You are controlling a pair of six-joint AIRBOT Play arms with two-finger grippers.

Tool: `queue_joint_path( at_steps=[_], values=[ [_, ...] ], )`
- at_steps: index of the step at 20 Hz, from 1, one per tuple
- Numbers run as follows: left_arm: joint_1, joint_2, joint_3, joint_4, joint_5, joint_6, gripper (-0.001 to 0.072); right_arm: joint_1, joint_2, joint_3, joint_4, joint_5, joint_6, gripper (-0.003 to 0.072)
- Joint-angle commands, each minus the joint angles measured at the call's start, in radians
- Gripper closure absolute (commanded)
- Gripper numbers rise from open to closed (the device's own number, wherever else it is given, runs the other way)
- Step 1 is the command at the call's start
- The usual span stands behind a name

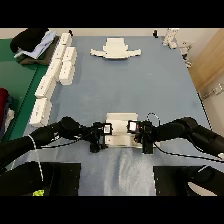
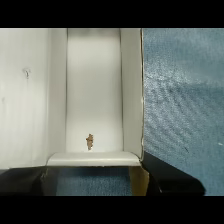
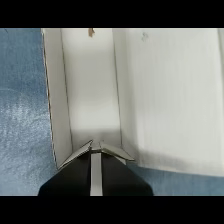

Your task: Fold the box.

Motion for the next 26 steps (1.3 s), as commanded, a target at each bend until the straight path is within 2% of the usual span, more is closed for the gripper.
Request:
queue_joint_path(
  at_steps=[1,6,7,8,9,23,25,26],
  values=[
    [0.000,0.000,0.001,0.000,0.000,0.000,0.0189,0.016,-0.019,0.000,0.018,0.028,-0.021,0.0597],
    [0.000,0.000,0.001,0.000,0.000,0.000,0.0190,0.016,-0.027,0.000,0.027,0.031,-0.026,0.0595],
    [0.000,0.000,0.001,0.000,0.000,0.000,0.0189,0.016,-0.027,0.000,0.029,0.031,-0.026,0.0485],
    [0.000,0.000,0.001,0.000,0.000,0.000,0.0189,0.016,-0.027,0.000,0.032,0.031,-0.026,0.0194],
    [0.000,0.000,0.001,0.000,0.000,0.000,0.0189,0.016,-0.027,0.000,0.034,0.031,-0.026,0.0091],
    [0.000,0.000,0.001,0.000,0.000,0.000,0.0190,0.015,-0.024,0.000,0.031,0.026,-0.025,0.0109],
    [0.000,0.000,0.001,0.000,0.000,0.000,0.0189,0.014,-0.013,0.008,-0.002,-0.004,0.043,0.0335],
    [0.000,0.000,0.001,0.000,0.000,0.000,0.0190,0.014,-0.002,0.021,-0.060,-0.033,0.159,0.0413]
  ],
)
